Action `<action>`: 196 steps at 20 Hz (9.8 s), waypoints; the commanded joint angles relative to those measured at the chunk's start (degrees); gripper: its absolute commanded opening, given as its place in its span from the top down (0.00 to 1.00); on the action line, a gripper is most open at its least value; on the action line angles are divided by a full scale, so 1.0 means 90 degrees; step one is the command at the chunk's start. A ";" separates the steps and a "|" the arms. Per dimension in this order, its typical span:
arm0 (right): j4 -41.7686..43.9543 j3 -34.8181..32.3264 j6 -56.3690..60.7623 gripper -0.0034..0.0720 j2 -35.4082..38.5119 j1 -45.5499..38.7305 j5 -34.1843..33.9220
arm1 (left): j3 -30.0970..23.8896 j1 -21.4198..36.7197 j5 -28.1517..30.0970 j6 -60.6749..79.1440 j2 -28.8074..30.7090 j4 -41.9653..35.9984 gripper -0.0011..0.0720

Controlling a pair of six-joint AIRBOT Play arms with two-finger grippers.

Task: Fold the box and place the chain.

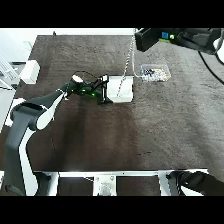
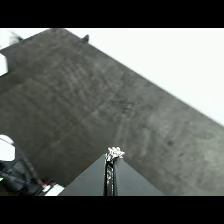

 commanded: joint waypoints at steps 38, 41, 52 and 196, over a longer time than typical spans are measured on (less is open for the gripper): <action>0.2883 -0.1314 -0.0653 0.20 -0.4109 -0.2994 -0.1219 | 0.0002 0.0000 0.0002 0.0002 0.0002 0.0000 0.51; 0.3089 -0.0670 -0.0874 0.20 -0.4724 -0.3043 -0.0991 | 0.0002 0.0000 0.0002 0.0002 0.0002 0.0000 0.51; 0.3786 -0.0517 -0.1783 0.95 -0.5095 -0.3138 -0.0597 | 0.0002 0.0000 0.0002 0.0002 0.0002 -0.0002 0.51; 0.0996 -0.1909 -0.0066 0.95 0.0634 -0.0527 -0.1506 | 0.0002 0.0000 0.0002 0.0002 0.0002 -0.0002 0.51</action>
